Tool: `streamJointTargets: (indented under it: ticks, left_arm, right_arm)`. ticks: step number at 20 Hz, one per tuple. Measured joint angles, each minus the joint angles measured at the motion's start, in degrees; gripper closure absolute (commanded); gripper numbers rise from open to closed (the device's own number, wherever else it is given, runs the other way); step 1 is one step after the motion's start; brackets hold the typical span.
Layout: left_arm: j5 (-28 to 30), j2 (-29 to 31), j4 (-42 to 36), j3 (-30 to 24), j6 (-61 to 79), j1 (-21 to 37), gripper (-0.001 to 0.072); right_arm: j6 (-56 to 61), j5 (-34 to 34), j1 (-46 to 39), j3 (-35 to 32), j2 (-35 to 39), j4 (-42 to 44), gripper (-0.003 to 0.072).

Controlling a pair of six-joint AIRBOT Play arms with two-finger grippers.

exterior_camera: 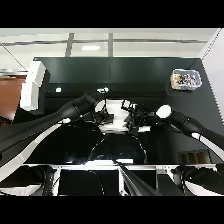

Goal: Fold the box and place the chain.

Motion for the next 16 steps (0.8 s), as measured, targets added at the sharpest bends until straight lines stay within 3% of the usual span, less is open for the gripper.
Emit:
streamJointTargets:
  ticks: [3, 6, 12, 16]
  left_arm:
    - [0.0, 0.0, 0.0, 0.0, 0.0, 0.0, 0.0681]
    - [0.0, 0.0, 0.0, 0.0, 0.0, 0.0, 0.0681]
    - [0.0, 0.0, 0.0, 0.0, 0.1, 0.0, 0.0681]
    - [0.0, 0.0, 0.0, 0.0, 0.1, 0.0, 0.0681]
  right_arm:
    - [3.0, 0.9, -0.3, 0.0, 1.2, -0.2, 0.0667]
    - [14.9, 3.1, -3.2, 0.0, 5.7, -4.5, 0.0667]
    - [52.4, 12.0, -23.1, -0.5, 15.2, -23.6, 0.0667]
    - [64.9, 15.7, -32.8, -3.8, 15.4, -24.1, 0.0668]
